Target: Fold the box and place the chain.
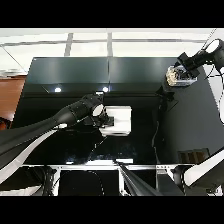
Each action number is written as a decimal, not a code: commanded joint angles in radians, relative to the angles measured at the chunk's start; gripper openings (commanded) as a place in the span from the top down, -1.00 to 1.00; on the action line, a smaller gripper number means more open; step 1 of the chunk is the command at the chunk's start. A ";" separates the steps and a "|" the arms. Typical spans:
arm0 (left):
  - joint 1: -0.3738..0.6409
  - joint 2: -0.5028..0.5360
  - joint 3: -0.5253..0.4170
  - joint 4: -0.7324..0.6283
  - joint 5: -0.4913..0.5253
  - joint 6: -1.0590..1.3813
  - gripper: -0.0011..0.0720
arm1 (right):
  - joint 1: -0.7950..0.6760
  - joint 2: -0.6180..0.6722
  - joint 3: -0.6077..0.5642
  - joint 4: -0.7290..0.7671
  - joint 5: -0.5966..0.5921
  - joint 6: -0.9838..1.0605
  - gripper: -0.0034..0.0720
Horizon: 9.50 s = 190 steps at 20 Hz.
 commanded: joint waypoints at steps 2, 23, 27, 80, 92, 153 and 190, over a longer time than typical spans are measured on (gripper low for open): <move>0.001 0.000 0.001 0.001 0.016 0.000 0.90 | 0.003 -0.029 0.016 0.015 0.013 0.000 -0.58; 0.001 0.000 0.001 -0.003 0.021 0.000 0.90 | 0.014 -0.015 0.018 0.021 0.047 -0.147 0.89; 0.001 0.000 0.001 -0.003 0.021 0.000 0.90 | -0.007 0.141 0.018 0.026 0.072 -0.326 0.89; 0.001 0.000 0.001 -0.003 0.023 0.000 0.90 | 0.363 0.873 -0.021 0.557 0.225 -0.735 0.90; 0.001 0.000 0.001 -0.003 0.024 0.000 0.90 | 0.363 0.880 -0.021 0.540 0.261 -0.723 0.90; 0.001 0.000 0.001 -0.008 0.042 0.006 0.90 | 0.681 0.868 -1.078 0.457 -0.302 -0.650 0.23; 0.410 0.344 -0.538 -0.830 0.251 2.340 -0.98 | 0.420 0.916 -1.078 0.295 -0.240 -0.653 0.24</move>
